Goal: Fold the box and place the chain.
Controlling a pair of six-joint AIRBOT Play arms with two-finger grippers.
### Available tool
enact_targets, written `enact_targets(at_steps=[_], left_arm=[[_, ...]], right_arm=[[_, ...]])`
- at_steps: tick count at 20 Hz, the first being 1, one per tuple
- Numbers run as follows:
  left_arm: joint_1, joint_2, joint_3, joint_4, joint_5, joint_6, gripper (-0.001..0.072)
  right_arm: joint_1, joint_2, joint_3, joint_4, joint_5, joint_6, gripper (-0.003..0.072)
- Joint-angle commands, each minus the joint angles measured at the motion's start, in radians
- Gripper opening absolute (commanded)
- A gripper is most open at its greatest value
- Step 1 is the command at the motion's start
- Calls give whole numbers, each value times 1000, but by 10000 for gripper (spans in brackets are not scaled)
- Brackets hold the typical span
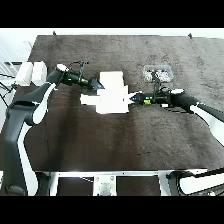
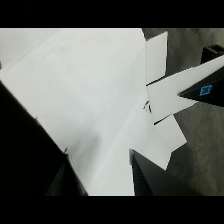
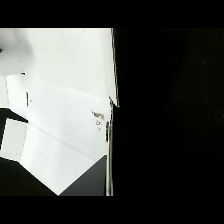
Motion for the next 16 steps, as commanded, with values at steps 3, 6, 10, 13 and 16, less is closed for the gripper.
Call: enact_targets(at_steps=[3,6,10,13,16], left_arm=[[-2,-15,1,-39,-25,38,416],[-2,-15,1,-42,-25,50,305],[-2,-15,1,-61,-30,89,138],[-2,-15,1,-83,-41,151,116],[-2,-15,1,-86,-58,204,18]], right_arm=[[1,-1,0,1,0,-3,10],[1,-1,0,1,0,-4,10],[1,-1,0,1,0,-3,11],[1,-1,0,2,0,-4,11],[0,0,0,2,0,-7,131]])
